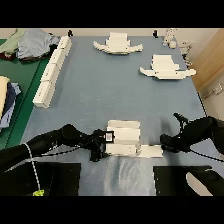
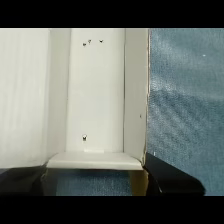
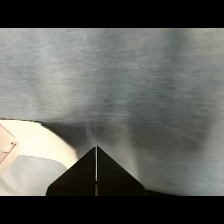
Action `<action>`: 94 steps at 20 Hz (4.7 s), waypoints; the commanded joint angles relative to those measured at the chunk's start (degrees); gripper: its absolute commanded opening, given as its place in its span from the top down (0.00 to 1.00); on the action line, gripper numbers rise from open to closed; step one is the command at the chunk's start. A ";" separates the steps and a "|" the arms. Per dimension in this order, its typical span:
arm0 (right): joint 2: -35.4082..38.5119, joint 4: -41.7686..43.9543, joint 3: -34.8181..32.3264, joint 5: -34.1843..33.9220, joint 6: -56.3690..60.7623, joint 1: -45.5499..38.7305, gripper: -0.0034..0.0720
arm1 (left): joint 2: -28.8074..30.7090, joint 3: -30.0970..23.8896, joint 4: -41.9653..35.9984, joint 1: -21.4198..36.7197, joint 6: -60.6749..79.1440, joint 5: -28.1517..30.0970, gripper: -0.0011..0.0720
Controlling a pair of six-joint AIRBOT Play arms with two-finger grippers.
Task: Fold the box.
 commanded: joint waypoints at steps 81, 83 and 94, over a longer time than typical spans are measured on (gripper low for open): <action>-20.20 -25.11 29.75 -4.13 59.67 58.07 0.39 | 0.04 0.04 0.00 0.00 0.00 0.00 0.28; -16.79 -26.14 31.61 -6.73 59.69 58.03 0.39 | 0.04 0.04 0.00 0.00 0.00 0.02 0.28; -19.34 1.79 30.12 1.16 8.87 13.31 0.95 | 0.04 0.04 0.00 0.00 0.00 0.00 0.28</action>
